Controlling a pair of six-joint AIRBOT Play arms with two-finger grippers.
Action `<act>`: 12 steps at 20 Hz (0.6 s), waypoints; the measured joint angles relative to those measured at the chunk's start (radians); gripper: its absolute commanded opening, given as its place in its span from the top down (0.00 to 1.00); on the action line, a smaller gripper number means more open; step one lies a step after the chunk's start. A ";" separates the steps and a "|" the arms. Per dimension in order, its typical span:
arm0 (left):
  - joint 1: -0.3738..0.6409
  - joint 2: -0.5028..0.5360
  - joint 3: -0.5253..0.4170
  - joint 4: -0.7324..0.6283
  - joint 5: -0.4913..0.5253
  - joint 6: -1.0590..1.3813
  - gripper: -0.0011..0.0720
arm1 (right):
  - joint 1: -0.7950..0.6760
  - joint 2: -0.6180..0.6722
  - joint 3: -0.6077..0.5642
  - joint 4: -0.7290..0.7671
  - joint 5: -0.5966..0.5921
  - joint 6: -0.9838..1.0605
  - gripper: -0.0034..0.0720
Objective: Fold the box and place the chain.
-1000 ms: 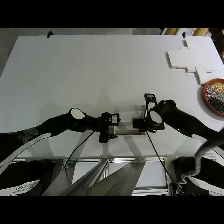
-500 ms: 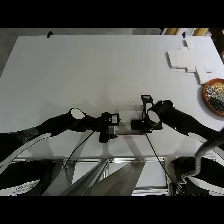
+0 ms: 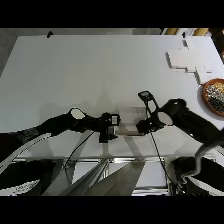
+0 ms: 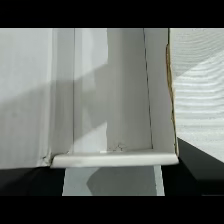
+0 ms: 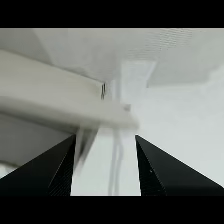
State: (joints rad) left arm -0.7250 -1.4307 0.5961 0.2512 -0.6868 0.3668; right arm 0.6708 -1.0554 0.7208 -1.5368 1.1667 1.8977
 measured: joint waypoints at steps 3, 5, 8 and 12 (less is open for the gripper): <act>0.000 0.000 0.000 0.000 0.001 0.000 0.75 | -0.052 0.101 0.091 -0.112 0.096 -0.060 0.45; 0.000 0.000 0.000 0.000 0.001 0.000 0.75 | -0.140 0.150 0.158 -0.203 0.113 -0.101 0.51; 0.000 0.000 0.000 0.000 0.001 0.000 0.75 | -0.360 0.184 0.214 -0.300 0.090 -0.168 0.51; 0.000 0.000 0.000 0.000 0.001 0.000 0.75 | -0.715 0.170 0.238 -0.342 -0.034 -0.227 0.62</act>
